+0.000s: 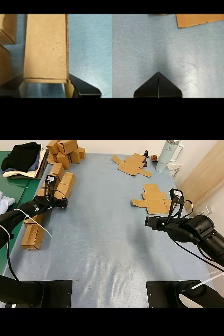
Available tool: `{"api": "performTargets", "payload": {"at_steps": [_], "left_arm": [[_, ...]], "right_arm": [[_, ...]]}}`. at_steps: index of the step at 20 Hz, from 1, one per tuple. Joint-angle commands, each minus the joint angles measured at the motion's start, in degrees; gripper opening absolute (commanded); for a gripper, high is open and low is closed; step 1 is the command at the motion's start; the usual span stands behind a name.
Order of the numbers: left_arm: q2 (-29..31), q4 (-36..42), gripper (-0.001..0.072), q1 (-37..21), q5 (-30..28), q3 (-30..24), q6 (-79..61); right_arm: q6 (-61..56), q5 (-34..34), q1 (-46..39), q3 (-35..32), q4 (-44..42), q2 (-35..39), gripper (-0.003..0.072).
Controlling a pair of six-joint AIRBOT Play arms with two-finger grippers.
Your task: Fold the box.
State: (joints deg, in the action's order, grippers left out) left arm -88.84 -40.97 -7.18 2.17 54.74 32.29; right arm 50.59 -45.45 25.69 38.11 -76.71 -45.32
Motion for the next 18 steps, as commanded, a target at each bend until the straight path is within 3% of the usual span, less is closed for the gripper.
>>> {"api": "performTargets", "payload": {"at_steps": [1, 8, 9, 10, 13, 15, 18], "left_arm": [[-0.3, 0.3, 0.0456, -0.1, -0.3, 0.1, 3.8], [-0.7, 0.3, 0.0465, -0.1, 0.0, 0.2, 6.7], [-0.7, 0.3, 0.0566, -0.1, -0.1, 0.2, 6.7], [-0.7, 0.2, 0.0605, -0.1, -0.2, 0.2, 6.6], [-0.7, -0.3, 0.0606, -0.1, -0.1, 0.2, 6.2], [-0.7, -0.4, 0.0703, -0.1, -0.1, 0.2, 5.8], [-0.7, -0.5, 0.0704, -0.9, 1.5, 0.2, 5.6]], "right_arm": [[0.0, 0.0, 0.0, 0.0, -0.1, 0.0, 0.0004], [0.0, 0.0, 0.0, 0.0, 0.0, 0.0, 0.0004], [0.0, 0.0, 0.0, 0.0, 0.0, 0.0, 0.0004], [0.0, 0.0, 0.0, 0.0, -0.1, 0.0, 0.0004], [0.0, 0.0, 0.0, 0.0, 0.0, 0.0, 0.0004], [0.0, 0.0, 0.0, 0.0, -0.1, 0.0, 0.0004], [0.0, 0.0, 0.0, 0.0, -0.1, 0.0, 0.0004]]}}
